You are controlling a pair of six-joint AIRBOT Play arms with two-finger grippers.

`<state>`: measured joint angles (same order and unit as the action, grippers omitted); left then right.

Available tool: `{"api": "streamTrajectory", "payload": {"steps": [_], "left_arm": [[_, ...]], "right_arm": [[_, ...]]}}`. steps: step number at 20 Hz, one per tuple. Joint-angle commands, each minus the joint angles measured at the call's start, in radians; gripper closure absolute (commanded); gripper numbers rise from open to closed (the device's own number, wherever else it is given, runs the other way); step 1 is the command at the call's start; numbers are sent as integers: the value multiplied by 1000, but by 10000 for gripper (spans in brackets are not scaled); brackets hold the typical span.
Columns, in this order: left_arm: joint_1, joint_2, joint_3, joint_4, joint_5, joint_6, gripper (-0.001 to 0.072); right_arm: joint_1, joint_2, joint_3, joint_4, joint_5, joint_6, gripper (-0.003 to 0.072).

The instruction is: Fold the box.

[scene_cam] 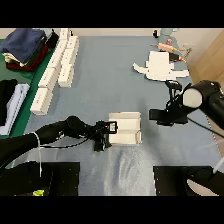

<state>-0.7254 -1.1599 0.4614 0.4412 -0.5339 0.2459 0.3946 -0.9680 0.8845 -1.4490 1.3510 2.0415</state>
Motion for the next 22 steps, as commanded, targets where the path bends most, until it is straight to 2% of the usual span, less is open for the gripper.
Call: {"api": "streamTrajectory", "payload": {"steps": [1, 4, 7, 11, 14, 16, 19, 22], "left_arm": [[0, 0, 1, 0, 1, 0, 189], [0, 0, 1, 0, 0, 0, 189], [0, 0, 1, 0, 1, 0, 189], [0, 0, 1, 0, 1, 0, 189], [0, 0, 1, 0, 0, 0, 189], [0, 0, 1, 0, 1, 0, 189], [0, 0, 1, 0, 1, 0, 189], [0, 0, 1, 0, 1, 0, 189]], "right_arm": [[-333, -143, 5, 439, -51, -455, 685], [-489, -328, 6, 818, 5, -729, 683], [-484, -507, 40, 930, 111, -817, 683], [-399, -628, 91, 934, 200, -908, 683], [-330, -629, 128, 932, 329, -984, 683], [-294, -600, 137, 906, 340, -996, 683], [-225, -519, 135, 755, 269, -1057, 683], [-127, -394, 89, 618, 48, -1108, 683]]}}
